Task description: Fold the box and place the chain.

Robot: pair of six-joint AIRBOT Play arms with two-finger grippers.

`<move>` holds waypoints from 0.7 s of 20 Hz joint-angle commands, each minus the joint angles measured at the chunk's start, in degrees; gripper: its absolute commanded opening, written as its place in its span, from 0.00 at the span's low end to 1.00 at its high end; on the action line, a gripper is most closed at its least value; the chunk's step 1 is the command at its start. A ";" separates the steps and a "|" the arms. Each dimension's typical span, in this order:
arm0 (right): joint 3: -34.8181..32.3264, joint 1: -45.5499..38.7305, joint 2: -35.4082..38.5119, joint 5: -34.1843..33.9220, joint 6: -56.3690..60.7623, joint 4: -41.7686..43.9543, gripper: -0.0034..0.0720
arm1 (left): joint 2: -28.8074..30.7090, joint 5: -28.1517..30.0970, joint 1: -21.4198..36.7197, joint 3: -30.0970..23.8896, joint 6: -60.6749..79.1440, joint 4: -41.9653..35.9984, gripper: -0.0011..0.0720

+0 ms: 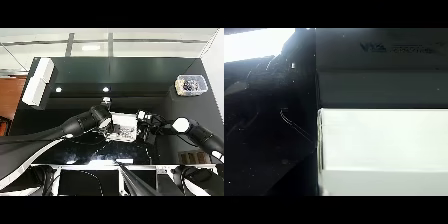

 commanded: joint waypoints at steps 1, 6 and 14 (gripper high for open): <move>-0.07 0.37 -1.70 -0.92 -4.20 1.55 0.89 | 0.02 0.00 0.04 0.02 0.00 0.00 0.06; -0.07 0.37 -2.32 0.04 -4.15 1.33 0.87 | 0.02 0.00 0.04 0.02 0.00 0.02 0.06; 0.09 0.20 -1.14 0.72 -1.22 1.22 0.05 | 0.02 -0.04 0.04 0.02 0.00 0.00 0.06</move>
